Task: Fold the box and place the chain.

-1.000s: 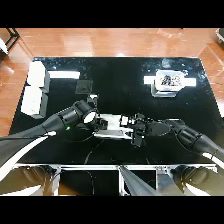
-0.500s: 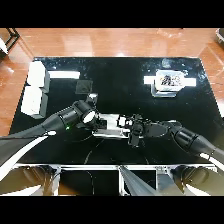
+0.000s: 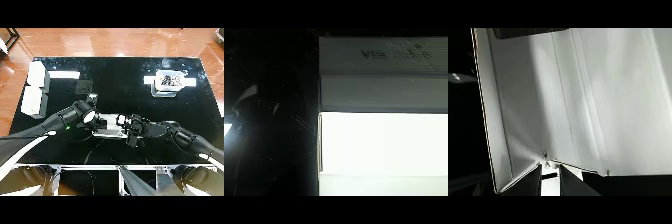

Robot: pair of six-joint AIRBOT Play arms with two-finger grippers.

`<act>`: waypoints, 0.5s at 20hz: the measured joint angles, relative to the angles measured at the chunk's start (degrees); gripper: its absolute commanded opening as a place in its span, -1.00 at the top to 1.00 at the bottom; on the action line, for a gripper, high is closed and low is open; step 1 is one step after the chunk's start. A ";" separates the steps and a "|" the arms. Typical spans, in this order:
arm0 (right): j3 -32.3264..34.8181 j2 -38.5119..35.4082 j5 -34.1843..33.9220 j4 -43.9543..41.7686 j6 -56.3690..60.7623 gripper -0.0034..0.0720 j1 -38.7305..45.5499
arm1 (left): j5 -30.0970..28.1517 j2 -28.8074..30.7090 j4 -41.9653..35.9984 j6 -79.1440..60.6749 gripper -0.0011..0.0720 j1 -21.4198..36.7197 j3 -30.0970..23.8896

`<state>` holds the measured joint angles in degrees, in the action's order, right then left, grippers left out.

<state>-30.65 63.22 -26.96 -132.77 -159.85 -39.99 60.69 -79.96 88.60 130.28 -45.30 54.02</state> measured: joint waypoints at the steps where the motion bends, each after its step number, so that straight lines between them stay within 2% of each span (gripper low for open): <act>1: 0.00 0.35 0.00 -0.24 0.00 0.51 -0.02 | -0.02 0.00 -0.15 0.00 0.90 0.00 0.00; 10: 0.00 1.75 0.61 -1.14 0.42 0.50 -0.07 | -0.07 0.00 -0.59 0.00 0.90 -0.02 0.00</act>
<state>-30.65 64.97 -26.35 -133.91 -159.44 -40.05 60.62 -79.96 88.01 130.28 -45.32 54.02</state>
